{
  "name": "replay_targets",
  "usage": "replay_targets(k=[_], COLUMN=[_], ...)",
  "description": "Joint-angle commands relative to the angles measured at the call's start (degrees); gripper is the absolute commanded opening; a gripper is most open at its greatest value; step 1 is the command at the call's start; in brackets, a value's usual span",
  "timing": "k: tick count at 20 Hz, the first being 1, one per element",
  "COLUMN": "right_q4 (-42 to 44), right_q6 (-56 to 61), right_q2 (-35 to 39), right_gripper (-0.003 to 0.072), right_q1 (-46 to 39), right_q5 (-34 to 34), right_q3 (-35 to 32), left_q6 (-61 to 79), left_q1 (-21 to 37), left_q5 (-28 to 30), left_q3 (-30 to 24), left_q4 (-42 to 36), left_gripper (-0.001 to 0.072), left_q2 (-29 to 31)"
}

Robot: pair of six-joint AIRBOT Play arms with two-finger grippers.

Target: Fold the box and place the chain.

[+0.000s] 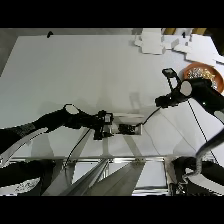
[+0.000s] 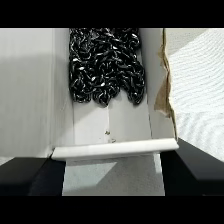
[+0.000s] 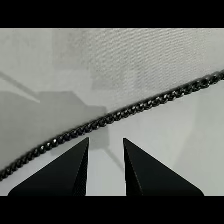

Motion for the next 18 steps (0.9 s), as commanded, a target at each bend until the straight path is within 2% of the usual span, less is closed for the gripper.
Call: replay_targets(k=[1, 13, 15, 18], right_q4=[0.04, 0.02, 0.02, 0.02], right_q6=[0.00, 0.70, 0.72, 0.72], right_q2=[-1.44, -3.78, -3.78, -3.85], right_gripper=[0.0239, 0.0243, 0.0283, 0.0282], right_q1=[-0.02, -0.02, -0.02, -0.02], right_q5=[-0.85, -0.46, -1.22, -2.14], right_q3=[-0.07, -0.66, -0.76, -0.79], left_q6=[0.02, 0.02, 0.02, 0.02], left_q1=[0.00, 0.00, 0.00, 0.00], left_q5=[0.02, 0.02, 0.02, 0.02], left_q3=[0.02, 0.02, 0.02, 0.02], left_q4=[0.00, 0.00, 0.00, 0.00], left_gripper=[0.0209, 0.0209, 0.0209, 0.0209], left_q2=[0.00, 0.00, 0.00, 0.00])
